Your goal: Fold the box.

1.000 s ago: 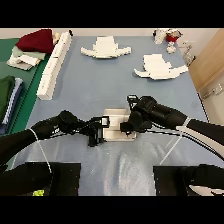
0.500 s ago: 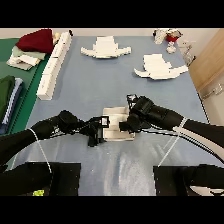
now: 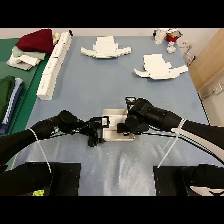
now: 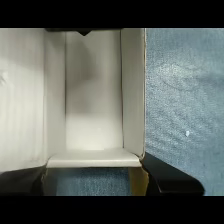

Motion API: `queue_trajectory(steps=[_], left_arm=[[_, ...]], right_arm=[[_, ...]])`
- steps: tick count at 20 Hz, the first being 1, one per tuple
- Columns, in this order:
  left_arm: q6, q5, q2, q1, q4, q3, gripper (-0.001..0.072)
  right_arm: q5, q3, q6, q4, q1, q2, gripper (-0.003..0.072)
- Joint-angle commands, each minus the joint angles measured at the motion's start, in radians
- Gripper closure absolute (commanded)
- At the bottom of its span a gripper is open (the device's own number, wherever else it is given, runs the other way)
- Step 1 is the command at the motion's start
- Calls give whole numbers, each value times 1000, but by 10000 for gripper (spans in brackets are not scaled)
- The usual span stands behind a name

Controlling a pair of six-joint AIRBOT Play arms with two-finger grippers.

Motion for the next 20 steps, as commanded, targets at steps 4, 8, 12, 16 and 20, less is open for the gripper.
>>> queue_trajectory(steps=[4,8,12,16,20], left_arm=[[-2,1,0,0,-2,0,197],[-2,1,0,0,-2,0,197],[-2,1,0,0,-2,0,197],[-2,1,0,0,-2,0,197],[-2,1,0,0,-2,0,197]], right_arm=[[-37,1,6,24,2,22,223],[-42,2,6,7,-5,87,224],[-108,3,6,1,-37,175,224],[-141,3,-43,-24,-75,299,272],[-189,2,-150,-70,-262,311,683]])
